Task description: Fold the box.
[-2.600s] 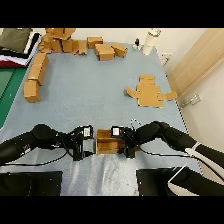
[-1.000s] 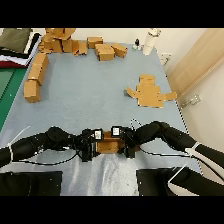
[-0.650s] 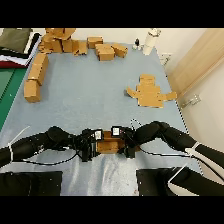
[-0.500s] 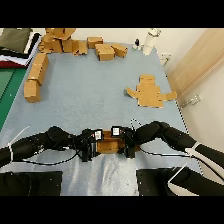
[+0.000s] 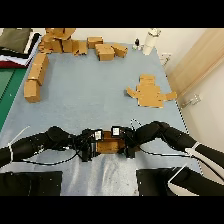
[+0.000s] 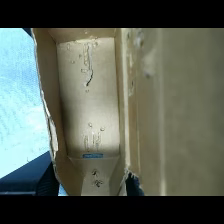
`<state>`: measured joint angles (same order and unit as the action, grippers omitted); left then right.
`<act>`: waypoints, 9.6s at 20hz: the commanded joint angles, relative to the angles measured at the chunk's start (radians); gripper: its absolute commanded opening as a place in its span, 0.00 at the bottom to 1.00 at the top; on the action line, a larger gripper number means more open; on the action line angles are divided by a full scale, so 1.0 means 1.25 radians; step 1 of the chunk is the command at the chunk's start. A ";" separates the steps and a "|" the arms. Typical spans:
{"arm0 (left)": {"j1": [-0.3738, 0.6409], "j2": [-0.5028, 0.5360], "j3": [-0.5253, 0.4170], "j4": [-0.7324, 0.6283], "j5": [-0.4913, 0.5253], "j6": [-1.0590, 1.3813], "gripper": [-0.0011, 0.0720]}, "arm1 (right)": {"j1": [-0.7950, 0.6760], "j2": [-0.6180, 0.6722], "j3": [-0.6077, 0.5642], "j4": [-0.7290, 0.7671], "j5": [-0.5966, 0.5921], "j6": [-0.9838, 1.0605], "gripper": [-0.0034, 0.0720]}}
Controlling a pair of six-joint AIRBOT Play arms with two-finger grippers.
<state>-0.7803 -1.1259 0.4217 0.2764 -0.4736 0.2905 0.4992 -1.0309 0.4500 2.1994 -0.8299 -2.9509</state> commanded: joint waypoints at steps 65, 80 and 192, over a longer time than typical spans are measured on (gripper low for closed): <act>0.001 -0.001 0.001 0.001 0.001 0.000 0.52 | -0.050 0.092 0.233 -0.147 -0.258 0.828 0.35; 0.001 -0.001 0.001 0.001 0.002 0.000 0.52 | 0.020 0.110 0.064 -0.310 -0.167 0.417 0.81; 0.001 0.000 0.001 0.001 0.002 0.000 0.52 | -0.123 0.185 -0.030 -0.096 -0.161 1.067 0.05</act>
<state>-0.7795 -1.1259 0.4221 0.2768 -0.4717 0.2901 0.3439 -0.8234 0.4076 2.0521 -1.0290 -1.6108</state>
